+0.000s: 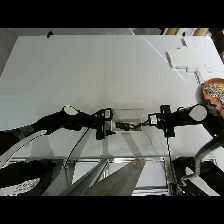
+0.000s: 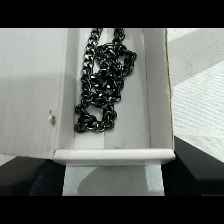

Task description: Fold the box and place the chain.

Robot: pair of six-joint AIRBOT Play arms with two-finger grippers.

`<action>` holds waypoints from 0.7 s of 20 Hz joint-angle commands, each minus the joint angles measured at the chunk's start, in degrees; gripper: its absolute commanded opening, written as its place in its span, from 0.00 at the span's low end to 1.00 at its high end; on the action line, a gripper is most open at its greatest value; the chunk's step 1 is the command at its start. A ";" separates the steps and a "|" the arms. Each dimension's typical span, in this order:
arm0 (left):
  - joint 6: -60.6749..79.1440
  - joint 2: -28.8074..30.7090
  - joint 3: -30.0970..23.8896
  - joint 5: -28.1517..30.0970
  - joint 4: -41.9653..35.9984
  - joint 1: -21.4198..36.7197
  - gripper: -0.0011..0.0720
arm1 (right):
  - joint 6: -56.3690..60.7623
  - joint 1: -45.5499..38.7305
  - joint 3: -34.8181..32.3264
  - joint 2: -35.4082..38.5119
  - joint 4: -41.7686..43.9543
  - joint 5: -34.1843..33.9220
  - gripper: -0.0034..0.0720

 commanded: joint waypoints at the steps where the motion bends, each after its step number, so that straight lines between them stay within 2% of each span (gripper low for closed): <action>1: 0.00 -0.04 -0.02 0.02 0.02 0.02 0.30 | -6.16 1.11 -1.03 -4.02 4.55 -1.03 0.25; 5: 0.00 -0.04 -0.02 0.00 0.02 0.02 0.30 | -9.03 1.18 -1.03 -7.28 10.51 -3.69 0.25; 9: 0.00 -0.04 -0.02 0.00 0.02 0.02 0.30 | -9.27 1.18 -1.03 -10.23 11.32 -4.94 0.24; 10: 0.00 -0.04 -0.02 0.02 0.02 0.02 0.30 | -9.25 1.18 -1.03 -10.21 11.34 -4.87 0.12; 11: 0.00 -0.04 -0.02 0.00 0.02 0.02 0.30 | -9.22 1.18 -1.03 -10.21 11.34 -4.85 0.08; 14: 0.00 -0.04 -0.02 0.00 0.02 0.02 0.30 | -8.37 1.18 -1.01 -9.33 11.28 -3.15 0.06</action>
